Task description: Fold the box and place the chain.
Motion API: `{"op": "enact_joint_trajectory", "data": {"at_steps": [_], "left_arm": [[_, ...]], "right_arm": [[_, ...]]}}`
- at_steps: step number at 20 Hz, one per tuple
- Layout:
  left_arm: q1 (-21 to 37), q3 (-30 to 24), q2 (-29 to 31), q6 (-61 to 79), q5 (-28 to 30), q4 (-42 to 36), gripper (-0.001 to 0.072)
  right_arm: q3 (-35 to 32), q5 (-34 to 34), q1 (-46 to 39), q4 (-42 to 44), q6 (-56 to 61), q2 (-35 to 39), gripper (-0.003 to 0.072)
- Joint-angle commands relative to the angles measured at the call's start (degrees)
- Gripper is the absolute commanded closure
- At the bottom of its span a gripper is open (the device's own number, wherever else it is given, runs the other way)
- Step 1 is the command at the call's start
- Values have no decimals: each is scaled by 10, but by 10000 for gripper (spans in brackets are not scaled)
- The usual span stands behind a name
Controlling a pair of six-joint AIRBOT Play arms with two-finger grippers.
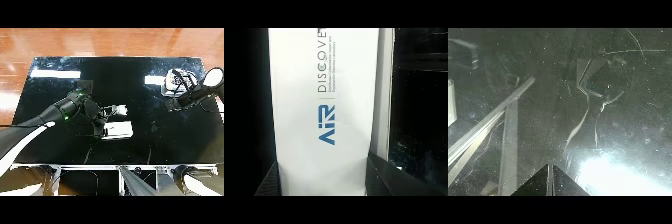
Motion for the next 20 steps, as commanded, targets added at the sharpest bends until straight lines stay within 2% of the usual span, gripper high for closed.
{"op": "enact_joint_trajectory", "data": {"at_steps": [1,5,9,12,16,20], "left_arm": [[33,2,5,-43,0,37,581],[120,29,12,-48,18,33,581],[217,63,12,-48,14,33,581],[306,78,11,-48,-22,33,581],[424,88,5,-49,-98,33,581],[527,166,-52,-68,-124,33,581]], "right_arm": [[0,-5,0,0,-2,0,655],[0,-8,0,0,-4,0,655],[0,-9,0,0,-4,0,655],[0,-9,0,0,-4,0,655],[0,-11,0,0,-4,0,655],[0,-11,0,4,-4,0,655]]}}
